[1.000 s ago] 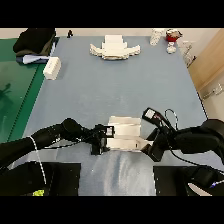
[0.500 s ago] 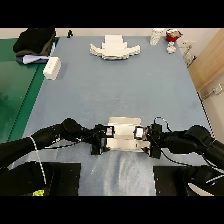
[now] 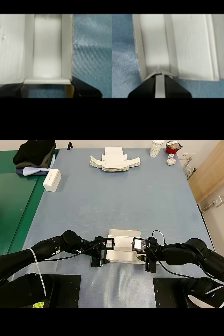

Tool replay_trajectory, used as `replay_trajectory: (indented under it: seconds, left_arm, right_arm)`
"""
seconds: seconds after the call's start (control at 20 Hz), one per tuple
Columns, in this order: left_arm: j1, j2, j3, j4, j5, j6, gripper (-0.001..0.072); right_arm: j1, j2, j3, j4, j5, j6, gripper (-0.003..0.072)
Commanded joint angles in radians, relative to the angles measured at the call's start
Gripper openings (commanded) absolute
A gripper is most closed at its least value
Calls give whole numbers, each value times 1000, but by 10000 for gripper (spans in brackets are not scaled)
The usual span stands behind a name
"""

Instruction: Fold the box.

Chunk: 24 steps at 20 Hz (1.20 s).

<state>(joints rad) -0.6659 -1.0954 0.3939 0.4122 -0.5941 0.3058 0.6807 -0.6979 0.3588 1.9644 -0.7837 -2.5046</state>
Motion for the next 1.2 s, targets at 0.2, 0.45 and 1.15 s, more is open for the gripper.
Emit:
replay_trajectory:
  seconds: [0.2, 0.45, 1.15]
  left_arm:
    - [0, 0, 1, 0, 0, 0, 526]
    - [0, 0, 1, 0, 0, 0, 526]
    - [0, 0, 1, 0, 0, 0, 526]
  right_arm:
    - [1, -62, -1, 75, 71, -56, 614]
    - [0, -34, 0, 61, 50, -41, 569]
    - [-365, 6, 253, -603, -594, 1287, 4]
